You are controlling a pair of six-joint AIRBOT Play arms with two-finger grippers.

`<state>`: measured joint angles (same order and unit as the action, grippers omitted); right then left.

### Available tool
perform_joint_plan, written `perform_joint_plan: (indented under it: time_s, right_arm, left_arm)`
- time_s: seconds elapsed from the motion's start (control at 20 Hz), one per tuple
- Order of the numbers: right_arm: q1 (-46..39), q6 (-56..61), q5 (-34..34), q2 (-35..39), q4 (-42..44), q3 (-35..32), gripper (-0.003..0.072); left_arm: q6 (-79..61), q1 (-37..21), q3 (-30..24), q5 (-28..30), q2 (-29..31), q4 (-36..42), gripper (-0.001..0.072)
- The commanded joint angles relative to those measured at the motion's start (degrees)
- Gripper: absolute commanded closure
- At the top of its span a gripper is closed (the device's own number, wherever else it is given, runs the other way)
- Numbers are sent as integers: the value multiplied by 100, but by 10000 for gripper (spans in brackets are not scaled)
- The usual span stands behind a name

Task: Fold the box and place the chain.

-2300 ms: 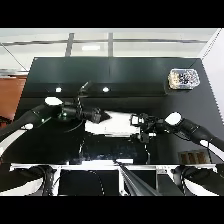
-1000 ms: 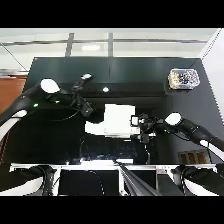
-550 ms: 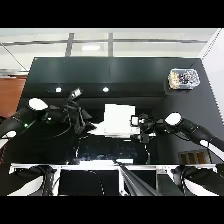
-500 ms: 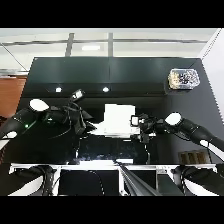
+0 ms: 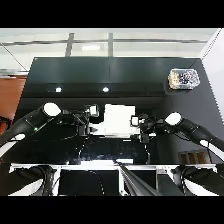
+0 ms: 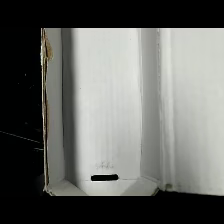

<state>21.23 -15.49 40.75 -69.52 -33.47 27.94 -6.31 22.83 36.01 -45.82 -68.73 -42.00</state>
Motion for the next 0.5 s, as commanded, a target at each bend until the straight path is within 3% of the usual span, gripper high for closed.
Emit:
perform_joint_plan:
  time_s: [0.0, 0.4, 0.45]
  right_arm:
    - [0, 2, 11, -4, -2, 0, 216]
    - [0, 0, 9, -4, 0, 0, 217]
    - [0, 0, 9, -4, -2, 0, 216]
  left_arm:
    - [-109, 105, 76, -289, -181, 98, 25]
    - [-387, 444, 125, -243, -264, 229, 38]
    - [-328, 446, 122, -245, -264, 184, 155]
